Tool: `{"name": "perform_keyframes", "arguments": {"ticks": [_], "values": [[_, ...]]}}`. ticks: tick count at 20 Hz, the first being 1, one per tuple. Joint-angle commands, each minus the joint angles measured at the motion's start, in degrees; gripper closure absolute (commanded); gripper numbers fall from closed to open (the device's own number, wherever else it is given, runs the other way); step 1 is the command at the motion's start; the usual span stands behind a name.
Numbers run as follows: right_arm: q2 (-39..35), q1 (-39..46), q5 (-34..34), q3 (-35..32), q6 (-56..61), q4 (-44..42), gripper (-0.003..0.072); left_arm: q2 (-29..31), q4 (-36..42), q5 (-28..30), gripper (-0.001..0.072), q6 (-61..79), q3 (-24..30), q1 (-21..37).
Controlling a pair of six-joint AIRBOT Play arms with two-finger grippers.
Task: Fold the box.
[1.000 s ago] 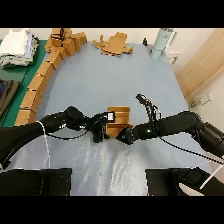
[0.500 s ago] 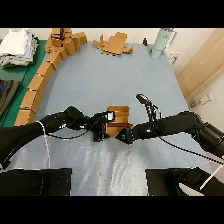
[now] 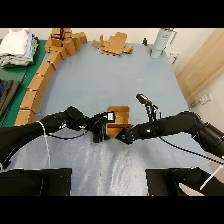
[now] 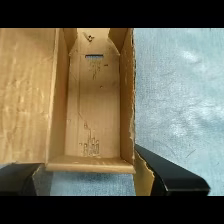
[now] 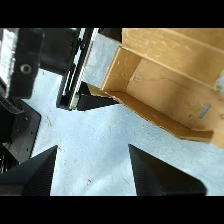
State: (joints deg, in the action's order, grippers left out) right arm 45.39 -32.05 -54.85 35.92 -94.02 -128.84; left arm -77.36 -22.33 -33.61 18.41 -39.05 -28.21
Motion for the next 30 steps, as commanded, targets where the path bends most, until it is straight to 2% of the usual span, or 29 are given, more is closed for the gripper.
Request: {"name": "perform_keyframes", "arguments": {"ticks": [1, 8, 9, 10, 16, 20, 21, 22, 23, 27, 28, 29, 30], "values": [[0.0, 0.0, 0.0, 0.1, 0.0, 0.0, -0.002, -0.1, 0.0, 0.0, 0.0014, 0.0, 0.0, 0.0], [0.0, 0.0, 0.0, 0.1, 0.0, 0.0, -0.002, -0.1, 0.0, 0.0, 0.0017, 0.0, 0.0, 0.0], [0.0, 0.0, 0.0, 0.1, 0.0, 0.0, -0.0019, -0.1, -0.1, 0.0, 0.0077, 0.0, 0.0, 0.0], [0.0, 0.0, 0.0, 0.1, 0.0, 0.0, -0.002, -0.1, -1.0, 0.0, 0.0194, 0.0, 0.0, 0.0], [0.0, 0.0, 0.0, 0.1, 1.2, 0.0, -0.0019, -0.1, -2.1, 0.0, 0.02, 0.0, 0.0, 0.0], [0.1, 0.0, 1.2, 0.1, 9.4, 0.0, 0.0001, -0.1, -2.1, 0.0, 0.0201, 0.0, -0.1, 0.0], [0.3, 0.1, 2.4, 0.1, 13.0, 0.0, 0.0174, -0.1, -2.1, 0.0, 0.02, 0.0, -0.1, 0.0], [0.8, 0.3, 4.1, 0.1, 15.4, 0.0, 0.0447, -0.1, -2.1, 0.0, 0.0201, 0.0, -0.1, 0.0], [1.6, 0.7, 6.5, 0.1, 15.2, 0.2, 0.0589, -0.1, -2.1, 0.0, 0.0201, 0.0, -0.1, 0.0], [9.8, 3.2, 9.5, 4.1, 11.6, 0.5, 0.0587, -0.1, -2.1, 0.0, 0.0201, 0.0, -0.1, 0.0], [13.0, 4.2, 9.5, 6.6, 10.1, 0.5, 0.0604, -0.1, -2.1, 0.0, 0.0201, 0.0, -0.1, 0.0], [16.1, 5.0, 9.3, 9.3, 7.8, 0.5, 0.068, -0.1, -2.1, 0.0, 0.0201, 0.0, -0.1, 0.0], [19.0, 5.8, 9.1, 12.1, 5.3, 0.5, 0.0679, -0.1, -2.1, 0.0, 0.0201, 0.0, -0.1, 0.0]]}}
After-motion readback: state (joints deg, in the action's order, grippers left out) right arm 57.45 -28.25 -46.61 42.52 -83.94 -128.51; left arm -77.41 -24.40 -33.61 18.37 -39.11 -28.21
